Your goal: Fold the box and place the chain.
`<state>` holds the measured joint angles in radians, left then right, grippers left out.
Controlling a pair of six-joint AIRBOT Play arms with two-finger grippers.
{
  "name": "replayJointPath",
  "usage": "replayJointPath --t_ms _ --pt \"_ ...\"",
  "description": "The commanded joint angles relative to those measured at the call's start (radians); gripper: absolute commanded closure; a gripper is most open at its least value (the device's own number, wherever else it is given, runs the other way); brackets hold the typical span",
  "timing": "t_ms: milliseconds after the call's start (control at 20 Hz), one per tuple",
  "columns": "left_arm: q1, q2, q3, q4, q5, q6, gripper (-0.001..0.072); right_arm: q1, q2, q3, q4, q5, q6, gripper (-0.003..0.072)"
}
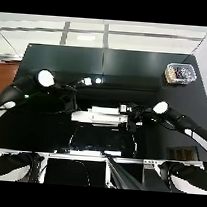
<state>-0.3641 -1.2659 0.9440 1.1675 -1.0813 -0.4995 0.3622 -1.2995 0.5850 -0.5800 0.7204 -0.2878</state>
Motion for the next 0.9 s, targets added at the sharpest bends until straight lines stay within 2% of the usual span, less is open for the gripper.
replayJointPath --t_ms 0,50,100,200,300,350,450,550,650,750,850 --pt "0.083 0.045 0.001 0.013 -0.221 -0.216 0.0445 0.001 -0.001 -0.001 0.000 0.001 0.000 0.0245" --pt "0.101 0.044 -0.005 -0.080 -0.299 -0.197 0.0671 0.001 -0.001 -0.001 0.000 0.001 0.000 0.0321" --pt "0.109 0.044 -0.023 -0.201 -0.334 -0.174 0.0680 0.001 -0.001 -0.001 0.000 0.002 0.000 0.0441" --pt "0.089 0.043 -0.086 -0.453 -0.323 -0.111 0.0680 0.001 -0.001 -0.001 0.000 0.002 0.000 0.0454" --pt "0.029 0.039 -0.146 -0.623 -0.220 -0.047 0.0680 0.001 -0.001 -0.001 0.000 0.001 0.000 0.0454" --pt "-0.009 0.037 -0.166 -0.678 -0.132 -0.025 0.0680 0.001 -0.001 -0.001 0.000 0.001 0.000 0.0454" --pt "-0.062 0.037 -0.170 -0.719 0.074 -0.023 0.0680 0.001 -0.001 -0.001 0.000 0.001 0.000 0.0454" --pt "-0.084 0.037 -0.169 -0.734 0.327 -0.018 0.0680 0.001 -0.001 -0.001 0.000 0.001 0.000 0.0455" --pt "-0.086 0.028 -0.169 -0.700 0.486 -0.005 0.0679 0.001 -0.001 -0.001 0.000 0.001 0.000 0.0455" --pt "-0.070 -0.003 -0.169 -0.639 0.486 -0.007 0.0679 0.001 -0.001 -0.001 0.000 0.001 0.000 0.0455" --pt "-0.058 -0.055 -0.169 -0.628 0.405 -0.036 0.0679 0.001 -0.001 -0.001 0.000 0.001 0.000 0.0455"
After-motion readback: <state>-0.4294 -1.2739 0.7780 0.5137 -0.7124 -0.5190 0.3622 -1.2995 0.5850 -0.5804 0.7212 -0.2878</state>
